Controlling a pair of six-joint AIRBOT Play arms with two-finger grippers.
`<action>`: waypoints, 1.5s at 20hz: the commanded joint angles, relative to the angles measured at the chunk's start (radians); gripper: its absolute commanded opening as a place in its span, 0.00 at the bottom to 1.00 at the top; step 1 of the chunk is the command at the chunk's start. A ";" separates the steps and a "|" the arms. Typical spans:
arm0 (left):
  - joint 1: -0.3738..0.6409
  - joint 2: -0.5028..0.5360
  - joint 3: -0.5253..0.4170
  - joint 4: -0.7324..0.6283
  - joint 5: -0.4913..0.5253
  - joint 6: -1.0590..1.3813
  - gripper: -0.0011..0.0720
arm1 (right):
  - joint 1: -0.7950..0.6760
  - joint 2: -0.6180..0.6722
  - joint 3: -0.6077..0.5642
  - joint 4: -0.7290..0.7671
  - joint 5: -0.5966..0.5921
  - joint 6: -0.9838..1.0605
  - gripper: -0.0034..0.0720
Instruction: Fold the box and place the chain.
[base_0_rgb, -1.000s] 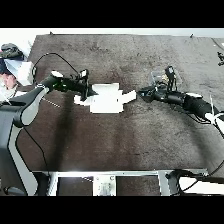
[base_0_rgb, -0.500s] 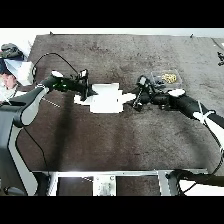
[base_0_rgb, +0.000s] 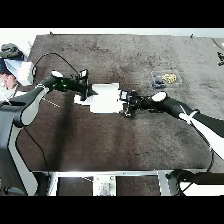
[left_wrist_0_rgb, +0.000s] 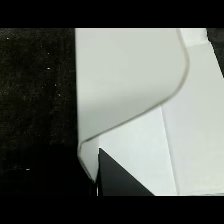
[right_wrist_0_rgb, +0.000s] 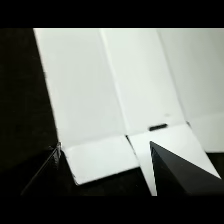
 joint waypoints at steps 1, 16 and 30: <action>0.001 0.000 0.000 -0.001 0.000 0.000 0.03 | 0.032 -0.030 0.028 -0.072 0.003 0.056 0.89; 0.001 0.000 0.000 -0.004 0.000 0.000 0.03 | 0.033 -0.061 0.047 -0.020 -0.077 0.077 0.89; 0.001 0.000 0.000 -0.004 0.000 0.000 0.03 | -0.016 -0.085 0.207 -0.140 0.023 0.138 0.93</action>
